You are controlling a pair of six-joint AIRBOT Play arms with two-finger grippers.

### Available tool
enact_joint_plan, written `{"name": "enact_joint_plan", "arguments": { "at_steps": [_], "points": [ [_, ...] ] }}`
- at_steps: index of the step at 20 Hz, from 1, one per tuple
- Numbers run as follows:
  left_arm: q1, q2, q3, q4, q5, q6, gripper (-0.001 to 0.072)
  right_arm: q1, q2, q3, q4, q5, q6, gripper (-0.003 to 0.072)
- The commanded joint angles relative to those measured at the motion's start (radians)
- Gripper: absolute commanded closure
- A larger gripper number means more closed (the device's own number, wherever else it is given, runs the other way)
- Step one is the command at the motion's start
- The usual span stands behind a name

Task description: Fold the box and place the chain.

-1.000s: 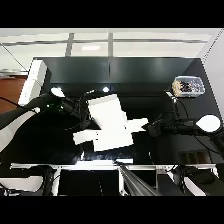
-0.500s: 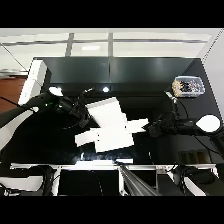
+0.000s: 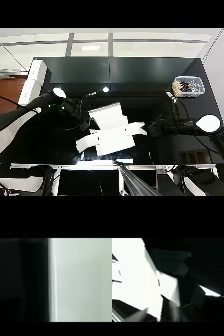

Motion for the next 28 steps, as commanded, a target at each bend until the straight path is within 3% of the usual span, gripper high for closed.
{"name": "enact_joint_plan", "arguments": {
  "at_steps": [1, 6, 8, 10, 14, 17, 23, 25, 27, 28],
  "points": [
    [-0.013, 0.003, 0.004, 0.039, 0.0, 0.0, 0.068, -0.005, 0.001, 0.001, -0.086, 0.0, 0.001, 0.0023],
    [-0.06, 0.046, 0.041, 0.099, 0.068, 0.002, 0.0682, -0.119, 0.001, 0.068, -0.283, -0.021, -0.045, 0.0023],
    [-0.127, 0.083, 0.041, 0.194, 0.16, 0.007, 0.0682, -0.133, 0.001, 0.088, -0.402, -0.098, -0.192, 0.0023],
    [-0.176, 0.132, 0.039, 0.18, 0.25, 0.007, 0.0683, -0.132, 0.001, 0.088, -0.489, -0.216, -0.229, 0.0023],
    [-0.259, 0.24, -0.026, 0.261, 0.4, 0.012, 0.0683, -0.132, 0.001, 0.088, -0.491, -0.252, -0.226, 0.0023],
    [-0.322, 0.293, -0.121, 0.297, 0.584, 0.013, 0.0679, -0.132, 0.001, 0.084, -0.429, -0.235, -0.226, 0.0023],
    [-0.323, 0.233, -0.157, 0.275, 0.59, -0.005, 0.0678, -0.132, 0.0, 0.053, -0.247, -0.171, -0.344, 0.0039],
    [-0.323, 0.219, -0.156, 0.273, 0.586, -0.005, 0.0677, -0.132, 0.0, 0.021, -0.102, -0.12, -0.504, 0.0221],
    [-0.323, 0.218, -0.155, 0.274, 0.569, -0.003, 0.0677, -0.127, 0.0, -0.02, -0.014, -0.1, -0.67, 0.0208],
    [-0.323, 0.218, -0.155, 0.274, 0.564, -0.002, 0.0676, -0.116, -0.001, -0.037, -0.021, -0.107, -0.708, 0.0036]
  ]
}}
